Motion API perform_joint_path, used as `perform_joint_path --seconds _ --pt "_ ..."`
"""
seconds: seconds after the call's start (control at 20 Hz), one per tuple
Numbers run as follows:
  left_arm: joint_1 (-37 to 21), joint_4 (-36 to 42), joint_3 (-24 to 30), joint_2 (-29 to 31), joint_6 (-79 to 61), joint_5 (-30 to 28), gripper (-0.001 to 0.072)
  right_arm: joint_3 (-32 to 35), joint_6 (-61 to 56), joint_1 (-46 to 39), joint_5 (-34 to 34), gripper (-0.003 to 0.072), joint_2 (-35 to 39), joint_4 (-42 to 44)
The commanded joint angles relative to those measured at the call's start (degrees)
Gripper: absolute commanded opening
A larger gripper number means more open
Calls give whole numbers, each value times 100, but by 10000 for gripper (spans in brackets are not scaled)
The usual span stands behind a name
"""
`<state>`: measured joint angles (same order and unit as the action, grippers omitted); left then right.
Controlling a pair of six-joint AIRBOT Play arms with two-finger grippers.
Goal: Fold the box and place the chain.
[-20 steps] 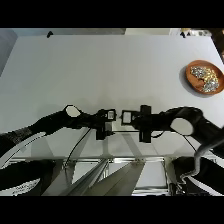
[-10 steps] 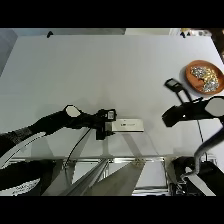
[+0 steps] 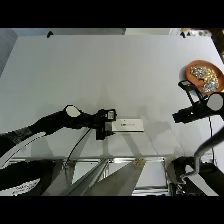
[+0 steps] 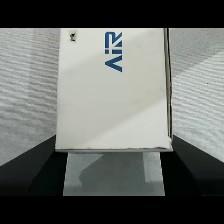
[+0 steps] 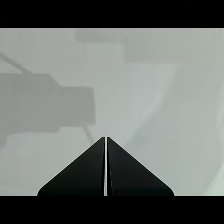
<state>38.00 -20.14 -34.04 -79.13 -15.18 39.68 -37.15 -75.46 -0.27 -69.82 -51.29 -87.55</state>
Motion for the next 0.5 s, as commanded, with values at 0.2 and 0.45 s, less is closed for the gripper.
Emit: perform_joint_path --seconds 0.2,0.45 --pt "-4 37 0 4 2 -101 312 0 -83 -20 -50 28 -33 -116" --pt "-4 39 0 4 13 79 312 0 -81 -20 -48 28 -33 -116"
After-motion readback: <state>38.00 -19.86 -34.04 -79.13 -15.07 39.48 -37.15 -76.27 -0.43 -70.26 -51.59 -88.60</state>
